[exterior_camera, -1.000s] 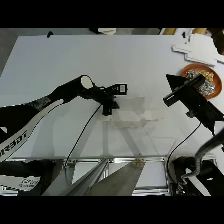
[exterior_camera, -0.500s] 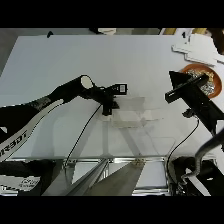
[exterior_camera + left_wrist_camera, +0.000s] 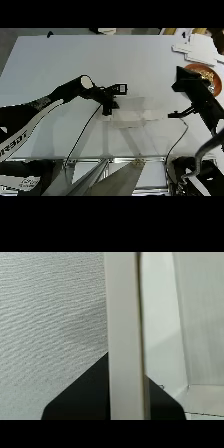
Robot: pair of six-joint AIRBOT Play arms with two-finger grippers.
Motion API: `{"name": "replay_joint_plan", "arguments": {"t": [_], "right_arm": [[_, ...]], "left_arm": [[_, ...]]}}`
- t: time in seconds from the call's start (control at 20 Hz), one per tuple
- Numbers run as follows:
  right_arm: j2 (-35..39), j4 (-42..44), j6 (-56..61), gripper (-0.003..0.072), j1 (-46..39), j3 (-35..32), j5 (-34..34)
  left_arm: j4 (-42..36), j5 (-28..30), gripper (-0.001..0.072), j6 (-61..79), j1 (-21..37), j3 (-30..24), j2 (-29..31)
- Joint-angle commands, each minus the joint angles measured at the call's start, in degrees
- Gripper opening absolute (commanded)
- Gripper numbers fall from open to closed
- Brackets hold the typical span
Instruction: Fold the box and place the chain.
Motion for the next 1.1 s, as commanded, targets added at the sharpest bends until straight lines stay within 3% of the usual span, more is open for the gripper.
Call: {"name": "replay_joint_plan", "arguments": {"t": [0.0,0.1,0.15,0.6,0.95,1.05], "right_arm": [[0.0,0.1,92.3,0.0015,0.0,0.0,-8.5],[0.0,0.2,112.8,0.0015,0.0,0.0,-8.4],[0.0,1.0,117.0,0.0016,0.0,0.0,-8.4],[0.0,7.1,118.1,0.0015,0.0,0.0,-7.8],[-0.1,10.4,121.9,0.0014,0.0,0.1,-2.0],[-0.9,10.7,125.4,0.0015,-0.1,0.1,3.5]], "left_arm": [[0.0,0.0,0.001,0.0,0.0,0.0,0.0],[0.0,0.0,0.001,0.0,0.0,0.0,0.0],[0.0,0.0,0.001,0.0,0.0,0.0,0.0],[0.0,0.0,0.001,0.0,0.0,0.0,0.0],[0.0,0.0,0.001,0.0,0.0,0.0,0.0],[0.0,0.0,0.001,0.0,0.0,0.0,0.0]]}}
